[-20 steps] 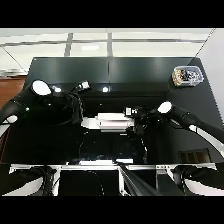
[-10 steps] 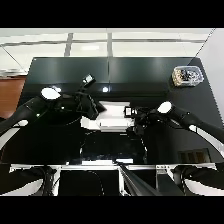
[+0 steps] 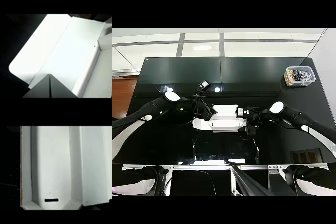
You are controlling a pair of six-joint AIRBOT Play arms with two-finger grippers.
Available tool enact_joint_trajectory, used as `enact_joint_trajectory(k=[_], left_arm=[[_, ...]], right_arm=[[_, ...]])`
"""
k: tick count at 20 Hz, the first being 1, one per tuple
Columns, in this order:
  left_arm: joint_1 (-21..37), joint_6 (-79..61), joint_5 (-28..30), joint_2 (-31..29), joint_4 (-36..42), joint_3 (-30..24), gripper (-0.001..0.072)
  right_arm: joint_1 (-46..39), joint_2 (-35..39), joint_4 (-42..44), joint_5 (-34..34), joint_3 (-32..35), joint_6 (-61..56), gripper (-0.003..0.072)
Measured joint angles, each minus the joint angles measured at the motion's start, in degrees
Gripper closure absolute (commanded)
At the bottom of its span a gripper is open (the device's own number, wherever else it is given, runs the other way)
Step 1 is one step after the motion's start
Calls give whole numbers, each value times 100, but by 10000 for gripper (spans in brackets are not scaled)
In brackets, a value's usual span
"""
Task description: Fold the box and place the chain.
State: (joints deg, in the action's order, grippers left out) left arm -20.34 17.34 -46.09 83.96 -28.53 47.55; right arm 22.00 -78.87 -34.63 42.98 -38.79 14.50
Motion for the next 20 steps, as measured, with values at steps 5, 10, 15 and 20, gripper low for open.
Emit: enact_joint_trajectory(k=[5,10,15,20], left_arm=[[496,315,-293,-623,-490,293,682],[1241,188,-1215,-1469,-688,-94,588],[1134,-1626,-1130,-1692,-850,-769,5],[459,-2922,-103,-1700,-1281,-988,15]], right_arm=[[0,0,4,-4,0,-2,385],[0,0,7,-9,0,-13,385],[-2,0,9,-13,0,-13,385],[-2,0,9,-17,0,-13,385]])
